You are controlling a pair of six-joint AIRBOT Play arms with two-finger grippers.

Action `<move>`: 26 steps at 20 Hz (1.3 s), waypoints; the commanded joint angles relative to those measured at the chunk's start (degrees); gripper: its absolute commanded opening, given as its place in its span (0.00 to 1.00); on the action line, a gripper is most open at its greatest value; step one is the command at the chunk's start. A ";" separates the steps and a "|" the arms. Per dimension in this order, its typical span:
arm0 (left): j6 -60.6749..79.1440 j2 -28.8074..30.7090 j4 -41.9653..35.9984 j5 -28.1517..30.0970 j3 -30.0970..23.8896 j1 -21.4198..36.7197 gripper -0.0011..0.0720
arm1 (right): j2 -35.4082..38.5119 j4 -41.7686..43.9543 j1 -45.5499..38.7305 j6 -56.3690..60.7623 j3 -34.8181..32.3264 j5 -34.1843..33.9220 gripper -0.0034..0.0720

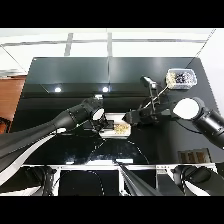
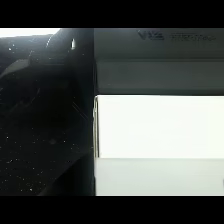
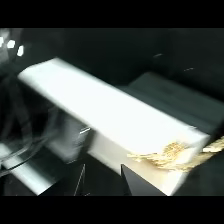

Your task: Fold the box and place the chain.

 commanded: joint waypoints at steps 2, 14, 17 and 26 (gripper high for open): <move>0.00 0.02 0.00 0.00 -0.02 0.07 0.05 | -0.02 -6.49 -9.77 0.37 -0.31 5.35 0.42; 0.00 0.02 0.00 -0.17 -0.02 0.07 0.05 | -22.43 -33.83 -30.67 21.20 5.90 -24.20 1.00; 0.00 0.02 -0.02 -0.20 -0.02 0.07 0.05 | -32.74 -29.62 -30.62 21.16 16.09 -18.75 1.00; 0.00 0.02 -0.02 -0.28 -0.02 0.07 0.05 | -36.41 -25.11 -30.49 12.07 23.65 -6.93 0.07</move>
